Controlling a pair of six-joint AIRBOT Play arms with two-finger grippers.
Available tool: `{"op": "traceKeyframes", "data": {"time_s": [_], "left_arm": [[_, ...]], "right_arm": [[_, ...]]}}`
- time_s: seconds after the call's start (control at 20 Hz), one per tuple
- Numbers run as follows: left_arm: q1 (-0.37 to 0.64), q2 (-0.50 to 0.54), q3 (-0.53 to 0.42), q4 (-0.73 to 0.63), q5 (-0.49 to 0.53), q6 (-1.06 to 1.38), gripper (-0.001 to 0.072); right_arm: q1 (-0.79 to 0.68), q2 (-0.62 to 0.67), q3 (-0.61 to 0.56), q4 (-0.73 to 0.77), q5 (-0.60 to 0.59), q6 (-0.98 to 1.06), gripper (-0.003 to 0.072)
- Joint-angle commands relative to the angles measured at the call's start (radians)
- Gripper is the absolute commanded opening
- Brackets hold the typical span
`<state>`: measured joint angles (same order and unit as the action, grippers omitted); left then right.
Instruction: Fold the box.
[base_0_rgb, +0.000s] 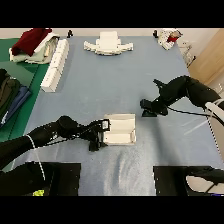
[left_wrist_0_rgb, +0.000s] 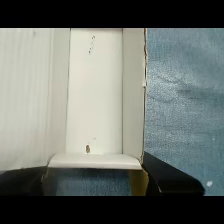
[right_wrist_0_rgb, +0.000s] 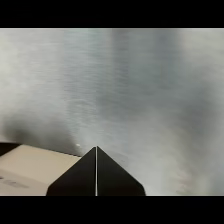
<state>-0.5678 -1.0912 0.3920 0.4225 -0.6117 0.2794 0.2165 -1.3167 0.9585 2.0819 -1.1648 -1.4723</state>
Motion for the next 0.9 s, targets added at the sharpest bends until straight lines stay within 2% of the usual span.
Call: {"op": "traceKeyframes", "data": {"time_s": [0.0, 0.15, 0.25, 0.45, 0.65, 0.85], "left_arm": [[0.0, 0.0, 0.001, 0.0, 0.0, 0.0, 0.0505], [0.0, 0.0, 0.001, 0.0, 0.0, 0.0, 0.0505], [0.0, 0.0, 0.001, 0.0, 0.001, 0.0, 0.0505], [0.0, 0.0, 0.001, 0.0, 0.0, 0.0, 0.0505], [0.0, 0.0, 0.001, 0.0, 0.0, 0.0, 0.0505], [0.0, 0.0, 0.001, 0.0, 0.0, 0.0, 0.0505]], "right_arm": [[-0.113, -0.192, 0.041, 0.438, -0.134, -0.393, 0.0004], [-0.068, -0.267, 0.054, 0.588, -0.335, -0.641, 0.0004], [-0.022, -0.265, 0.054, 0.586, -0.423, -0.759, 0.0003], [0.048, -0.244, 0.053, 0.545, -0.45, -0.819, 0.0003], [0.128, -0.153, 0.037, 0.452, -0.308, -0.868, 0.0003], [0.254, 0.033, -0.08, 0.4, 0.021, -1.0, 0.0004]]}}
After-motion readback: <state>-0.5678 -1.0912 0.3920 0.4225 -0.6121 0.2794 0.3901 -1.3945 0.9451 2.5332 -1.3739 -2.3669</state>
